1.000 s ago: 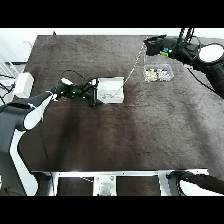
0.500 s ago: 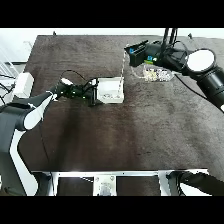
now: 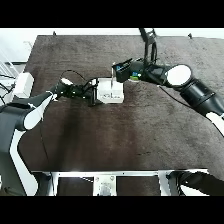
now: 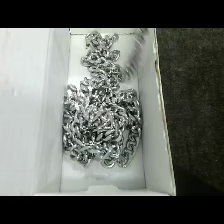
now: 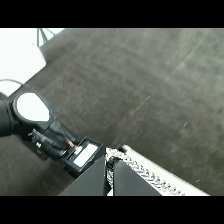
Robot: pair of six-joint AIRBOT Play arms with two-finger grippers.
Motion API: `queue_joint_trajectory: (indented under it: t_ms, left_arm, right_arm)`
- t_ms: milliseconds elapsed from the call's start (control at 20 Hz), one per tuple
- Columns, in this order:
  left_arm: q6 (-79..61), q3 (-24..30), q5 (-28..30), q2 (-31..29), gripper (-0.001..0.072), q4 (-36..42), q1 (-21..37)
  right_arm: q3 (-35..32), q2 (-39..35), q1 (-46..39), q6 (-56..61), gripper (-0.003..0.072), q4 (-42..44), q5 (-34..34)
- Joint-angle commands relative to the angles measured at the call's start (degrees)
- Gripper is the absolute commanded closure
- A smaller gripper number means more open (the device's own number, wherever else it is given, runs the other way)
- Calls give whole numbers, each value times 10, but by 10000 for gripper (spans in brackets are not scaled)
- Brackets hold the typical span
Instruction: Fold the box and place the chain.
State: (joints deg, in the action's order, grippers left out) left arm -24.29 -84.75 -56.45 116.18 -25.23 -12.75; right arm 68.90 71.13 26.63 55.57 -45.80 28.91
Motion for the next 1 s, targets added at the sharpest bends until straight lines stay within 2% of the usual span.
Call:
queue_joint_trajectory:
  t_ms: [0,200,450,500,550,600,800,950]
  left_arm:
    - [0,-1,0,0,404,0,0]
    - [0,-1,0,0,404,0,0]
    - [0,-1,0,0,403,0,0]
    - [0,-1,0,0,404,0,0]
    - [0,-1,0,0,403,0,0]
    - [0,-1,0,0,403,0,0]
    - [0,-1,0,0,404,0,0]
    - [0,-1,0,0,403,0,0]
  right_arm:
    - [-27,21,25,15,681,2,-44]
    - [-38,92,49,43,680,8,-86]
    - [-38,214,59,58,677,20,-141]
    - [-38,228,54,57,642,18,-144]
    - [-38,233,43,58,417,19,-143]
    - [-38,229,31,58,307,18,-143]
    - [-46,158,-37,57,312,3,-143]
    - [-74,104,-126,57,312,-23,-143]
